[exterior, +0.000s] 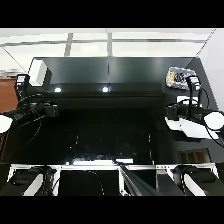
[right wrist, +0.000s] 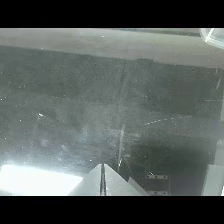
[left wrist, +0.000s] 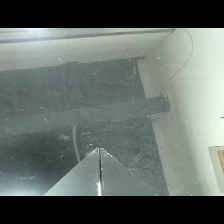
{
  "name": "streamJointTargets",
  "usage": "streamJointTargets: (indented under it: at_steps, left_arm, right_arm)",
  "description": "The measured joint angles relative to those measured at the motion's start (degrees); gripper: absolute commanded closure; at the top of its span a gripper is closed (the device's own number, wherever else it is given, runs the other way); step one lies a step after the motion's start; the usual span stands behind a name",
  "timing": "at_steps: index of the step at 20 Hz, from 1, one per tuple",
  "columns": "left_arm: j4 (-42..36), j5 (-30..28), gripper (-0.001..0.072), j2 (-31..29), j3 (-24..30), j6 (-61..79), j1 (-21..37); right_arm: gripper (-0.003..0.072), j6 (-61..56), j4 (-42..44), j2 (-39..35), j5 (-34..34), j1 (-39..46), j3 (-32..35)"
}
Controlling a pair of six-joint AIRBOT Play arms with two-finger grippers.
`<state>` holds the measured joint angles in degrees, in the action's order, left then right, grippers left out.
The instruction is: Fold the box and place the chain.
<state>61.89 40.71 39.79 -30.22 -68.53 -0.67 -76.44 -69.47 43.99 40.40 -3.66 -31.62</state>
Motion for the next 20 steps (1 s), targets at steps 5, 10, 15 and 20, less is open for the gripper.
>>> streamJointTargets:
  at_steps: [5, 10, 15, 20]
  left_arm:
    - [0.0, 0.02, 0.0681, 0.0, 0.0, 0.0, 0.0]
    - [0.0, 0.0, 0.0682, 0.0, 0.0, 0.0, 0.0]
    - [0.02, 0.0, 0.0681, 0.0, 0.0, 0.02, 0.0]
    - [0.0, -1.77, 0.0681, 0.0, 0.0, 0.02, 0.0]
  right_arm:
    - [0.0672, 0.0, 0.0, 0.0, 0.0, 0.0, 0.0]
    - [0.0672, 0.0, 0.0, 0.0, -0.04, 0.0, 0.0]
    - [0.0249, -0.94, 3.06, 0.44, -9.68, 0.15, 0.0]
    - [-0.0034, -2.21, 1.88, 4.68, -15.98, 6.88, -0.57]
